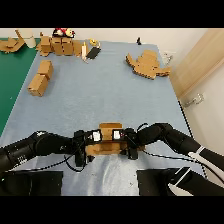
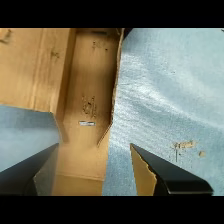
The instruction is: Fold the box.
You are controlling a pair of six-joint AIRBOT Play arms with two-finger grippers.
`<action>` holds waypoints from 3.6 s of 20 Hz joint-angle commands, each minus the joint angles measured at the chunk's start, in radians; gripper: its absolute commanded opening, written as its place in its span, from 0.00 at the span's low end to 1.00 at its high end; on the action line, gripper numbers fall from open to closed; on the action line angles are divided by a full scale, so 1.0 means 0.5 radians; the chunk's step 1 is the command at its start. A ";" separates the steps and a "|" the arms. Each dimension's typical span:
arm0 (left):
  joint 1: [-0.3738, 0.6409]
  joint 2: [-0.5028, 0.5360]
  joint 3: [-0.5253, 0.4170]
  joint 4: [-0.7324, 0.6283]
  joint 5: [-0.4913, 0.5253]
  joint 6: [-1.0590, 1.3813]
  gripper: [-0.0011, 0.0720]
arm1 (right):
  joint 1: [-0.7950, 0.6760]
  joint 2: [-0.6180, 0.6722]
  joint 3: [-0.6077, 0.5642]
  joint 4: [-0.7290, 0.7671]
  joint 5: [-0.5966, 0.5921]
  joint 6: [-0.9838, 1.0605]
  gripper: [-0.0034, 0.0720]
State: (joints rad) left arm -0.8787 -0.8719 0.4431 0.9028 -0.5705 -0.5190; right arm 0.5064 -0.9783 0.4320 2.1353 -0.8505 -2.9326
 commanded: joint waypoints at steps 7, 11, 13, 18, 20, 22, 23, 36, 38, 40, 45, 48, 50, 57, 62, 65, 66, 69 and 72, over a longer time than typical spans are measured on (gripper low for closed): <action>0.352 -0.060 -0.159 -0.738 -0.077 0.936 0.98 | 0.000 0.002 0.000 0.000 0.000 0.001 0.70; 0.364 -0.189 -0.141 -0.776 -0.063 1.096 0.98 | 0.000 0.002 0.000 0.000 0.000 0.001 0.70; 0.364 -0.204 -0.121 -0.777 -0.061 1.099 0.98 | 0.000 0.002 0.000 0.000 0.000 0.001 0.70; 0.364 -0.204 -0.108 -0.775 -0.064 1.098 0.88 | 0.000 0.002 0.000 0.000 0.000 0.001 0.70; 0.363 -0.204 -0.083 -0.775 -0.086 1.098 0.82 | 0.000 0.002 0.000 0.000 0.000 0.001 0.70; 0.359 -0.204 -0.069 -0.776 -0.085 1.098 0.82 | 0.000 0.002 0.000 0.000 0.000 0.001 0.70; 0.348 -0.204 -0.065 -0.777 -0.082 1.098 0.82 | 0.000 0.002 0.000 0.000 0.000 0.001 0.70; 0.259 -0.239 -0.063 -0.775 0.021 1.098 0.24 | 0.000 0.002 0.000 0.000 0.000 0.001 0.70; 0.259 -0.239 -0.063 -0.775 0.024 1.099 0.24 | 0.000 0.002 0.000 0.000 0.000 0.001 0.70; 0.244 -0.239 -0.063 -0.775 0.038 1.099 0.24 | 0.000 0.002 0.000 0.000 0.001 0.001 0.70; 0.180 -0.239 -0.063 -0.774 0.149 1.109 0.03 | 0.000 0.002 0.000 0.000 0.001 0.001 0.70; 0.173 -0.239 -0.063 -0.775 0.162 1.109 0.03 | 0.000 0.002 0.000 0.000 0.001 0.001 0.70; 0.173 -0.239 -0.061 -0.775 0.161 1.109 0.03 | 0.000 0.002 0.000 0.000 0.001 0.001 0.70; 0.174 -0.238 -0.041 -0.771 0.061 1.099 0.03 | 0.000 0.002 0.000 0.000 0.000 0.001 0.70; 0.178 -0.238 -0.043 -0.455 0.006 0.815 0.03 | 0.000 0.002 0.000 0.000 0.001 0.001 0.70; 0.178 -0.238 -0.043 -0.294 0.031 0.666 0.03 | 0.000 0.002 0.000 0.000 0.000 0.001 0.70; 0.178 -0.238 -0.043 -0.292 0.060 0.654 0.03 | 0.000 0.002 0.000 0.000 0.000 0.001 0.70; 0.178 -0.238 -0.042 -0.286 0.135 0.629 0.04 | 0.000 0.002 0.000 0.000 0.001 0.001 0.70; 0.178 -0.238 -0.040 -0.287 0.128 0.584 0.64 | 0.000 0.002 0.000 0.000 0.000 0.001 0.70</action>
State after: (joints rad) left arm -0.7898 -0.9905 0.4217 0.7467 -0.5182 -0.1989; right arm 0.5064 -0.9783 0.4320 2.1353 -0.8505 -2.9326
